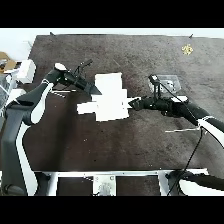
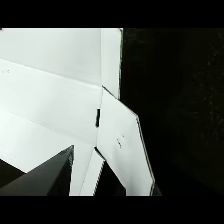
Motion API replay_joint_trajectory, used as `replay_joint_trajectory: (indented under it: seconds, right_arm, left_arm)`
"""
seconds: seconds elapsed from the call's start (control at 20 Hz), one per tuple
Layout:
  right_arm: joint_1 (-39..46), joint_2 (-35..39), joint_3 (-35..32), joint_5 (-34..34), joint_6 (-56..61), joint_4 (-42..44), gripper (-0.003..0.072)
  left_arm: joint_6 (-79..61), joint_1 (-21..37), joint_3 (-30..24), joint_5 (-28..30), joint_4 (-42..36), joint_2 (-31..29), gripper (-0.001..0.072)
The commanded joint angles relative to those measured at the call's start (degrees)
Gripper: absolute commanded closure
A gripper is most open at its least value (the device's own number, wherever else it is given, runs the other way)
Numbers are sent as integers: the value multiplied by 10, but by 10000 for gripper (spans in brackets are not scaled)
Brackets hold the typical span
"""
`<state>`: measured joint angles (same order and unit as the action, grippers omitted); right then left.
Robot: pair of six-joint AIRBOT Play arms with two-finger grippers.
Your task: Fold the box and place the chain.
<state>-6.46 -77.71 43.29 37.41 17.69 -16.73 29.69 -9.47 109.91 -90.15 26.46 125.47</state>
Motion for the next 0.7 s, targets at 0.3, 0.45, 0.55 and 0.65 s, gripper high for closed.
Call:
replay_joint_trajectory:
  seconds: [0.3, 0.45, 0.55, 0.65]
  right_arm:
    - [55, 70, 0, 45, -31, 14, 245]
    - [55, 70, -1, 49, -32, 13, 245]
    - [55, 70, -1, 53, -45, 11, 245]
    - [54, 70, -1, 53, -47, 11, 245]
  left_arm:
    - [-217, 0, 71, 19, 80, -2, 698]
    - [-241, 0, 69, 52, 83, -2, 700]
    - [-274, 0, 69, 74, 81, -1, 701]
    - [-295, 0, 52, 95, 74, -1, 702]
